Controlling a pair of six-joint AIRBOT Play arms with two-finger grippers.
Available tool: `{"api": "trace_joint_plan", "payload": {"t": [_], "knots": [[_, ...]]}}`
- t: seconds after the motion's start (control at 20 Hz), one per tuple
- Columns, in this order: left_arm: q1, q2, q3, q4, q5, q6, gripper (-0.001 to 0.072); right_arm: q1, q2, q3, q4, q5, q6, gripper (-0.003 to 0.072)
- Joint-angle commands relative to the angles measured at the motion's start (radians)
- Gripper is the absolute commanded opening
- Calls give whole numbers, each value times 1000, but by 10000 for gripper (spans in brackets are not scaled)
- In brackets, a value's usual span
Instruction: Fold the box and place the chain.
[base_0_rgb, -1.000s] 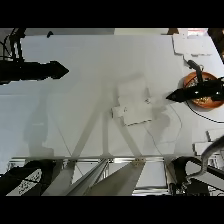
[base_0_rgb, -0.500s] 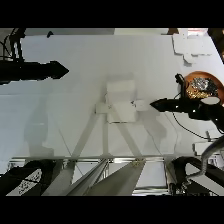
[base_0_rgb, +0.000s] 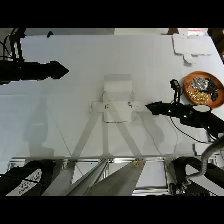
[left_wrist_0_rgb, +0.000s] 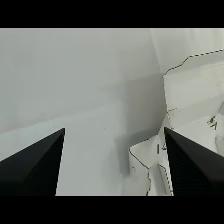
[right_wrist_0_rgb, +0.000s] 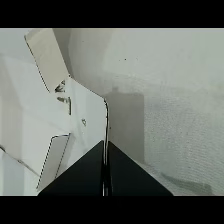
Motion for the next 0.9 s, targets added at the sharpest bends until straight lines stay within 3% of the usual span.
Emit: {"api": "trace_joint_plan", "payload": {"t": [0.0,0.75,0.85], "knots": [[0,0,1,0,0,1,696,5,1,-3,10,-6,-7,11],[0,0,0,10,27,18,688,5,1,-3,10,-7,-7,12],[-4,-10,1,44,27,63,481,5,1,-3,10,-7,-7,12]]}}
